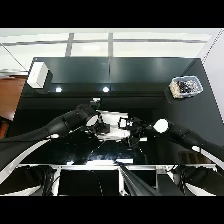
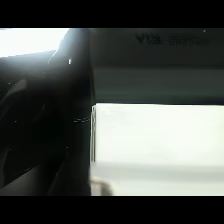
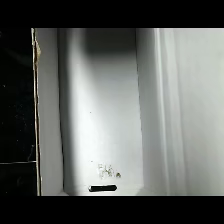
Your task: Fold the box and place the chain.
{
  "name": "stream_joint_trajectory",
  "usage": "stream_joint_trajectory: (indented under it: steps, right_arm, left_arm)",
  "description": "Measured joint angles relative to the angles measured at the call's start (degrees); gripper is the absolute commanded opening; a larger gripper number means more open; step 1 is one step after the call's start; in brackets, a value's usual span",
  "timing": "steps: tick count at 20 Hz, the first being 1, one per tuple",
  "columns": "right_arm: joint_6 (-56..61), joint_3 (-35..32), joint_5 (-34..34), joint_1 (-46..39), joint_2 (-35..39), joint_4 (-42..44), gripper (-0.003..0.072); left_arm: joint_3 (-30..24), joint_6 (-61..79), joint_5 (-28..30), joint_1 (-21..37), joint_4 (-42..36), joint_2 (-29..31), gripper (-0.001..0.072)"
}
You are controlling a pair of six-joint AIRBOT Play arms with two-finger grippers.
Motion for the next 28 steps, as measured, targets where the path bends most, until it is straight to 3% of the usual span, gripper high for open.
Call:
stream_joint_trajectory:
  steps: [10, 11, 12, 13, 14, 15, 17, 19, 28]
  right_arm:
    - [0.0, 0.0, 0.02, 0.0, 0.0, 0.02, 0.0548]
    - [0.0, 0.0, 0.02, 0.0, 0.0, 0.02, 0.0548]
    - [0.0, 0.0, 0.02, 0.0, 0.0, 0.02, 0.0547]
    - [0.0, 0.0, 0.02, 0.0, 0.0, 0.02, 0.0547]
    - [0.0, 0.0, 0.02, 0.0, 0.0, 0.02, 0.0547]
    - [0.02, 0.0, 0.02, 0.0, 0.0, 0.02, 0.0548]
    - [0.02, 0.0, 0.02, 0.0, 0.0, 0.04, 0.0551]
    - [0.0, 0.0, 0.02, 0.0, 0.0, 0.02, 0.072]
    - [0.37, 0.04, 2.8, 0.0, 5.84, -3.8, 0.0717]
  left_arm:
    - [0.0, -0.37, 0.33, 0.0, 0.2, 0.0, 0.0442]
    - [0.0, -0.39, 0.5, 0.0, 0.2, 0.0, 0.0361]
    - [0.0, -0.5, 0.85, 0.0, 0.2, 0.0, 0.0216]
    - [0.0, -0.52, 1.16, 0.0, 0.17, 0.0, 0.018]
    - [0.0, -0.52, 1.27, 0.0, 0.17, 0.0, 0.0058]
    - [0.0, -0.5, 0.98, 0.0, 0.24, -0.02, 0.003]
    - [0.0, -0.35, 1.33, 0.0, 0.22, -0.02, 0.003]
    - [0.0, -0.33, 1.44, 0.0, 0.2, -0.02, 0.003]
    - [-0.87, -0.7, -1.07, 1.53, 0.72, 2.43, 0.0031]
